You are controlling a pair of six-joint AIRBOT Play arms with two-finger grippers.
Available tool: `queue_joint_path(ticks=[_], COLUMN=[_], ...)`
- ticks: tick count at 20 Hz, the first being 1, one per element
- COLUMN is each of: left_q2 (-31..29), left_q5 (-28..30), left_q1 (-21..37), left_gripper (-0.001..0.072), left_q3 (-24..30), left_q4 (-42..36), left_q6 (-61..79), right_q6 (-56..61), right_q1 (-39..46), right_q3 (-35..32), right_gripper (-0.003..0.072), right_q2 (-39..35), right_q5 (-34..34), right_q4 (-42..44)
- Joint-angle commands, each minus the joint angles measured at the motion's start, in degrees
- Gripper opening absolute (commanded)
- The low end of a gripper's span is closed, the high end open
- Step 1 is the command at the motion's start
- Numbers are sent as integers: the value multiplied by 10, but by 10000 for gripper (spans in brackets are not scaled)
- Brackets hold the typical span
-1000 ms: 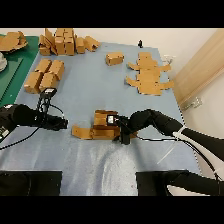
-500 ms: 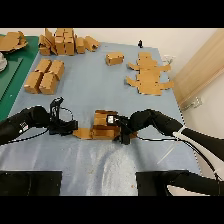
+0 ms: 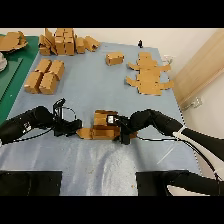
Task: Fold the box.
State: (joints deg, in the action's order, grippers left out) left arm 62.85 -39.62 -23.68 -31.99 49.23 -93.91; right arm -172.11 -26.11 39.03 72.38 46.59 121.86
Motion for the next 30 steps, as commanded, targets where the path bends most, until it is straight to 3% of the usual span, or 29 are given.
queue_joint_path(ticks=[1,7,11,16,21,24,30], left_q2=[0,-1,-1,-1,-1,-1,-1], left_q5=[2,7,-4,12,-26,-23,-25], left_q1=[-19,-38,-39,-95,-134,-164,-168], left_gripper=[11,12,10,8,8,9,13], left_q3=[0,-3,-32,-66,-108,-119,-122], left_q4=[-30,-107,-108,37,204,243,222], left_q6=[1,36,31,-103,-244,-272,-258], right_q6=[0,0,0,0,0,0,0], right_q1=[0,0,0,0,0,0,0], right_q3=[0,0,0,0,0,0,0], right_gripper=[481,481,481,481,481,481,481], right_q2=[0,0,0,0,0,0,0], right_q5=[0,0,0,0,0,0,0], right_q4=[0,0,0,0,0,0,0])
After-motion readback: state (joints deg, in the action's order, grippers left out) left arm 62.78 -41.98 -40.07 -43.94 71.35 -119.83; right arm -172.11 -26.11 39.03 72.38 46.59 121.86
